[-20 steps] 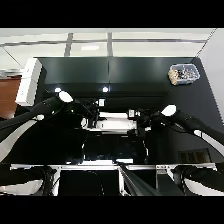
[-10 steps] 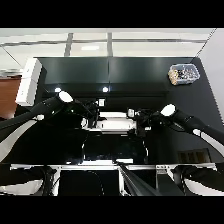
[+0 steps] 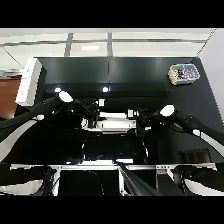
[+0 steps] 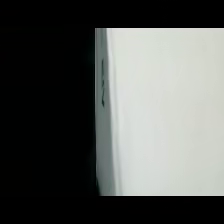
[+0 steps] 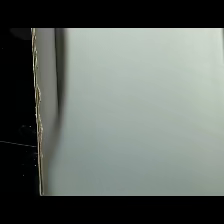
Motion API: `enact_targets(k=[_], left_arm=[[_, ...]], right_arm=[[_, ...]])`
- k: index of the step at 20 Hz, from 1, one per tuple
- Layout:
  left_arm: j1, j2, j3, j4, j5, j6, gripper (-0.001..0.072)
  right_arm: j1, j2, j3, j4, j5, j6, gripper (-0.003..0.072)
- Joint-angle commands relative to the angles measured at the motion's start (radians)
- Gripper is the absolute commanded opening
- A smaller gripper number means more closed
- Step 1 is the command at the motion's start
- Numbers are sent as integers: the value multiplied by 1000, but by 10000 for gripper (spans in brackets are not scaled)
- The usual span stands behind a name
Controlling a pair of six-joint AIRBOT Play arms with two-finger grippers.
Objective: Fold the box and place the chain.
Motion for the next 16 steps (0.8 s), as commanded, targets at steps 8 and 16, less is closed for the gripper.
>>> enact_targets(k=[8, 16], left_arm=[[73, 121, 5, 22, -18, -118, 714], [277, 291, -2, 151, -447, -764, 71]], right_arm=[[4, 0, 0, -16, -11, 13, 473], [5, 0, -1, -16, -11, 13, 262]])
